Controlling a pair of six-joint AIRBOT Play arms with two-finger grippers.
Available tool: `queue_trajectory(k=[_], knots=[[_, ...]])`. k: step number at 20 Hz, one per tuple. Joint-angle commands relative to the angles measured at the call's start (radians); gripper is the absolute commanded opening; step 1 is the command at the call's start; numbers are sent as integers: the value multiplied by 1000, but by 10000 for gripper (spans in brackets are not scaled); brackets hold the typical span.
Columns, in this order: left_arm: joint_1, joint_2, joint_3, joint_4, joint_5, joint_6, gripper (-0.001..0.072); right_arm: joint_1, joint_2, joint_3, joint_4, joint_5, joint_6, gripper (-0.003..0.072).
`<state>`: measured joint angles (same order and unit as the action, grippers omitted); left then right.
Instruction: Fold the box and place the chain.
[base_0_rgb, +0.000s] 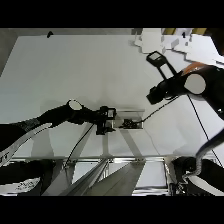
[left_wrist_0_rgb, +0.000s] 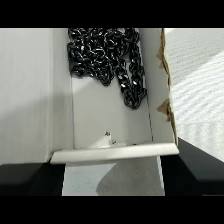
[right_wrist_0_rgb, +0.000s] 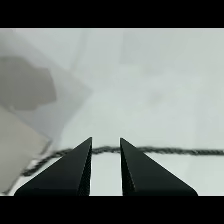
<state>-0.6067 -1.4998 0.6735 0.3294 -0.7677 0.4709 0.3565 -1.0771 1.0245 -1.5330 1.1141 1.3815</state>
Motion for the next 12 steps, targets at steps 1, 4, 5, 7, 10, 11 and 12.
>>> queue_trajectory(k=[1,4,5,7,10,11,12], knots=[[0,1,0,0,0,0,150,-115,-27,4,-47,15,40,178],[0,1,0,0,0,0,150,-192,-39,3,-26,43,60,178],[0,1,0,0,0,0,150,-208,-39,-1,-16,50,60,178],[0,1,0,0,0,0,150,-224,-39,-24,10,49,60,178],[0,1,0,0,0,0,150,-224,-39,-80,34,15,60,181],[0,1,0,0,0,0,150,-224,-39,-101,44,-8,60,181],[1,1,0,0,0,0,150,-224,-39,-121,46,-26,60,182]])
